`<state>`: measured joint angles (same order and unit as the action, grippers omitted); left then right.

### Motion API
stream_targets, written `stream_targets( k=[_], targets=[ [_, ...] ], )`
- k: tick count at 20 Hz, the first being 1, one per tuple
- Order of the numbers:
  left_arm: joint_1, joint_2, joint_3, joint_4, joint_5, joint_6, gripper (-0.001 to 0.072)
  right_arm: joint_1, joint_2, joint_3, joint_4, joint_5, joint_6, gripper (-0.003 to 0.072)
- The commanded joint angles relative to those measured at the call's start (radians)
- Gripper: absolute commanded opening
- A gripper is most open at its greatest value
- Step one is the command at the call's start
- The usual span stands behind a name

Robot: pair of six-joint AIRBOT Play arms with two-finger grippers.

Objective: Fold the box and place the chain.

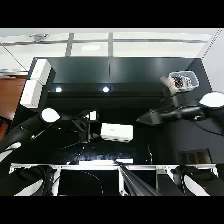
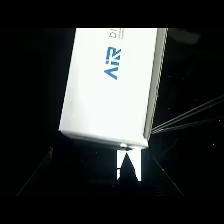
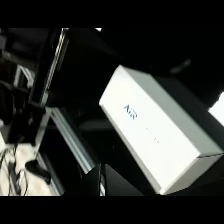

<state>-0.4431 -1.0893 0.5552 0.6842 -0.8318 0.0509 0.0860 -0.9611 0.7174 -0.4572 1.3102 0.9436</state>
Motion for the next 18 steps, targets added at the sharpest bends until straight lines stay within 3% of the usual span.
stream_targets(
  k=[1,5,11,18],
  targets=[
    [0.002,0.143,0.003,0.117,-0.063,-0.192,0.0714,-0.203,0.113,0.015,-0.053,0.1,0.003,0.0038],
    [-0.078,0.167,0.073,0.08,-0.046,-0.27,0.0713,-0.328,0.127,0.015,-0.068,0.095,0.003,0.0039],
    [-0.246,-0.038,0.188,0.055,0.122,-0.268,0.0713,-0.329,0.127,0.015,-0.075,0.077,0.003,0.0039],
    [-0.291,-0.147,0.207,0.055,0.115,-0.291,0.0713,-0.329,0.127,0.014,-0.076,0.072,0.003,0.0039]
  ],
)
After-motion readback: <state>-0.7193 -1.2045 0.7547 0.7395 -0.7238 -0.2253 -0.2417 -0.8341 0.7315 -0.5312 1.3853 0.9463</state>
